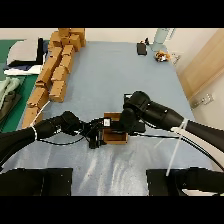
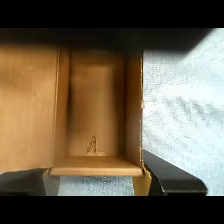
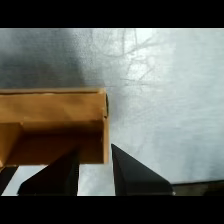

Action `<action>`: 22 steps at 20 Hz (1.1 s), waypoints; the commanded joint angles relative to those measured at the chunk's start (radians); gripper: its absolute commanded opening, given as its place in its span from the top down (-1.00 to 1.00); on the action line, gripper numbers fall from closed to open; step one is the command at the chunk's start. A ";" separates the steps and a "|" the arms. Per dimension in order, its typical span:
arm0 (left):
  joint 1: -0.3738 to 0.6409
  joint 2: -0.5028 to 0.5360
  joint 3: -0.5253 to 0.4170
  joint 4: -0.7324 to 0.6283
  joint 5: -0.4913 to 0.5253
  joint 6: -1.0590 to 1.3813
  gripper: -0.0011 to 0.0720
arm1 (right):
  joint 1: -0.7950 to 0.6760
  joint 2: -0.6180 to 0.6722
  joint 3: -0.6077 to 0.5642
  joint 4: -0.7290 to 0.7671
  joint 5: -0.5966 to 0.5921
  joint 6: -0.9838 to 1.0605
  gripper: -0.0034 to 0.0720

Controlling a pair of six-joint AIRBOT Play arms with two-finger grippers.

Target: Fold the box.

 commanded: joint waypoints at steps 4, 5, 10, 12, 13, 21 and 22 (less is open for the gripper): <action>0.000 0.000 0.000 0.000 0.000 0.000 -0.47 | -0.003 0.071 0.007 -0.080 -0.107 0.000 0.12; 0.000 0.000 0.000 0.000 0.000 0.000 -0.47 | -0.008 0.078 0.007 -0.108 -0.137 0.000 0.13; 0.000 0.000 0.000 0.000 0.000 0.000 -0.47 | -0.154 0.085 -0.010 -0.290 -0.288 -0.128 0.74; 0.000 0.000 0.000 0.000 0.000 0.000 -0.47 | -0.298 0.066 -0.034 -0.270 -0.193 -0.243 0.84; 0.000 0.000 0.000 0.000 0.000 0.000 -0.47 | -0.376 0.047 -0.042 -0.229 -0.125 -0.296 0.86; 0.000 0.000 0.000 0.000 0.000 0.000 -0.47 | -0.759 -0.251 -0.023 1.087 0.187 -1.357 0.90; 0.000 0.000 0.000 0.000 0.000 0.000 -0.47 | -0.751 -0.275 -0.017 1.078 0.173 -1.376 0.90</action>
